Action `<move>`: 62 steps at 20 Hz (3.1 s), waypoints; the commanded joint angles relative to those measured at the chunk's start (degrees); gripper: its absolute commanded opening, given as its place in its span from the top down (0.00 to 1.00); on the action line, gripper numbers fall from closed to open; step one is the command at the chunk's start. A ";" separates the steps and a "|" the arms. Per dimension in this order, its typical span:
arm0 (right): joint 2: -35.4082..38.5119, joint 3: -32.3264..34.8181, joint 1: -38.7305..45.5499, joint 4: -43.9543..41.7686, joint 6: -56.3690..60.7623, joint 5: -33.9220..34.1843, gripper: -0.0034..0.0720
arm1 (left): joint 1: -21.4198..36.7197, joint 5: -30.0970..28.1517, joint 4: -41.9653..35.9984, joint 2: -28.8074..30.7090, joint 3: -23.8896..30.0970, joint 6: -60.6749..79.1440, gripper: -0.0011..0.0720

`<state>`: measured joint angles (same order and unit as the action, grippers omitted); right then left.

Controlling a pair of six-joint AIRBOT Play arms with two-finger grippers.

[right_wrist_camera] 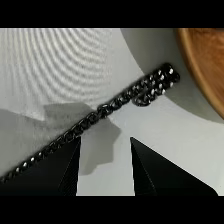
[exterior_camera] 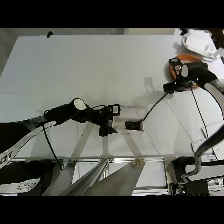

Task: Fold the box and place the chain.

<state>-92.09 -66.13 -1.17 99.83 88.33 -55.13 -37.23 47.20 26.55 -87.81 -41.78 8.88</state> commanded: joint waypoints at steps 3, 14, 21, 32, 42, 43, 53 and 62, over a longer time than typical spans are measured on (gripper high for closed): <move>-1.73 -0.52 0.11 -0.35 0.44 3.56 0.51 | 0.00 0.00 0.02 0.04 0.00 0.02 0.61; 0.11 -0.52 0.04 -3.08 -0.11 -0.13 0.65 | 0.00 0.00 0.02 0.04 0.00 0.00 0.61; 0.98 -0.48 -0.46 -8.22 -1.60 -1.86 0.65 | 0.00 0.02 0.00 0.04 0.00 0.00 0.61; -1.42 -0.31 -0.55 -8.83 -1.55 -4.50 0.85 | 0.00 0.00 0.02 0.04 0.00 0.02 0.61; 9.88 -0.31 -0.57 -13.86 -7.10 -8.66 0.93 | 0.00 0.00 0.02 0.04 0.00 0.00 0.61; 12.90 -0.31 -0.55 -16.94 -8.90 -10.25 0.93 | 0.00 0.00 0.02 0.04 0.00 0.00 0.61; 42.05 -0.31 -7.34 -35.87 -17.57 -24.59 0.92 | 0.00 0.00 0.02 0.04 0.00 0.00 0.61; 49.46 -0.31 -13.81 -43.58 -16.35 -25.97 0.92 | 0.00 0.00 0.02 0.04 0.00 0.00 0.61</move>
<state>-43.79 -66.39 -13.08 59.90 71.96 -81.03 -37.23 47.22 26.57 -87.81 -41.78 8.88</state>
